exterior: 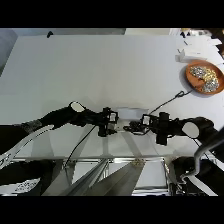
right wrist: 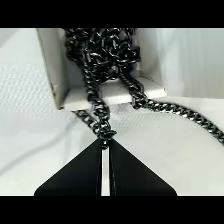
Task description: Fold the box and place the chain.
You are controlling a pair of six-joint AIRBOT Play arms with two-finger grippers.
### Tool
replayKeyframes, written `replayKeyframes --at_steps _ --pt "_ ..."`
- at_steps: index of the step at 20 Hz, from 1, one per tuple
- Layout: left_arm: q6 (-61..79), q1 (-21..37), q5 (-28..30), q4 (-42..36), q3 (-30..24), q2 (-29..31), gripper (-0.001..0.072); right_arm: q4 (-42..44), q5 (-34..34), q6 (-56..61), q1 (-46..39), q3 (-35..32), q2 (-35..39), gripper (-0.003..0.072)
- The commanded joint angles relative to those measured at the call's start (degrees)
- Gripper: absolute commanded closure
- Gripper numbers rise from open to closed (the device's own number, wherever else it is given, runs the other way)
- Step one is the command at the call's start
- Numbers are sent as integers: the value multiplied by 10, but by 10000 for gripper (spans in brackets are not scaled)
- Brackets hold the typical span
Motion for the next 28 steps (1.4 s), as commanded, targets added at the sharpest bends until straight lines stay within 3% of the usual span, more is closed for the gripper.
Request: replayKeyframes --at_steps 1,6,10,14,19,28 --pt "0 0 0 0 0 0 698 -3 129 44 0 79 7 668" --pt "0 0 0 0 0 0 698 38 273 101 0 247 7 668" --pt "0 0 0 0 0 0 698 167 250 99 0 319 7 668" --pt "0 0 0 0 0 0 698 201 183 98 0 318 5 668" --pt "0 0 0 0 0 0 698 210 170 100 0 292 1 667" --pt "0 0 0 0 0 0 698 308 117 70 10 191 -122 667"
